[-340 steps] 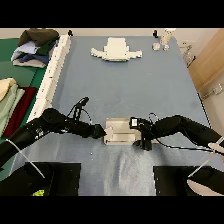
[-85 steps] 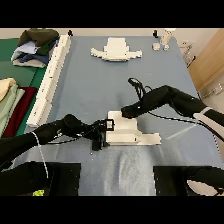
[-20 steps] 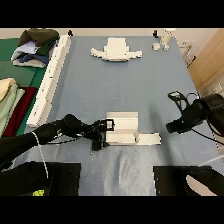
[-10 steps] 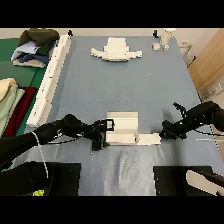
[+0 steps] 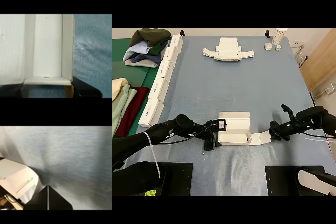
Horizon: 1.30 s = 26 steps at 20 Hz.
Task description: Fold the box.
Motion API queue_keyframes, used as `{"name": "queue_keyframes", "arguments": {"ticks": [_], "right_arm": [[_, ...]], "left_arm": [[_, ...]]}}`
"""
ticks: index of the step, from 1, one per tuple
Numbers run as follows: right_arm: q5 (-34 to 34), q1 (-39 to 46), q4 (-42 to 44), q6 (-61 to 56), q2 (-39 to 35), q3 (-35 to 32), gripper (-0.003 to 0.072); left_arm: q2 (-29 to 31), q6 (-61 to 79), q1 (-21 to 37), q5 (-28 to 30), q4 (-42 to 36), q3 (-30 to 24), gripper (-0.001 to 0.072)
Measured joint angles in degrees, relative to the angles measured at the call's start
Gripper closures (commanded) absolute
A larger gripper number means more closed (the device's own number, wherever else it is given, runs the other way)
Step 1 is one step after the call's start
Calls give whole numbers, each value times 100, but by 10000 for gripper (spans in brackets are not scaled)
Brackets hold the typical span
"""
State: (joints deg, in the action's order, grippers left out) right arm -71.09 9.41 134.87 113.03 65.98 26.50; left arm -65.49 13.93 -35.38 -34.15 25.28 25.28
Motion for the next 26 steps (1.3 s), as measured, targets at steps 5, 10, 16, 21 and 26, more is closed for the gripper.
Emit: {"name": "queue_keyframes", "arguments": {"ticks": [5, 10, 16, 21, 26], "right_arm": [[170, -680, 280, 37, -234, -4, 684], [511, -1233, 391, -282, -1266, -11, 682], [796, -1685, 337, -682, -1606, -13, 500], [1128, -2218, 254, -774, -1346, -11, 374], [1421, -2771, -160, -1220, -1266, 146, 373]], "left_arm": [[0, -2, 0, 2, 0, 0, 288], [0, -2, 0, 4, 0, 0, 288], [0, -2, 0, 4, 0, 0, 288], [0, -2, 0, 4, 0, 0, 288], [0, -2, 0, 7, 0, 0, 288]]}}
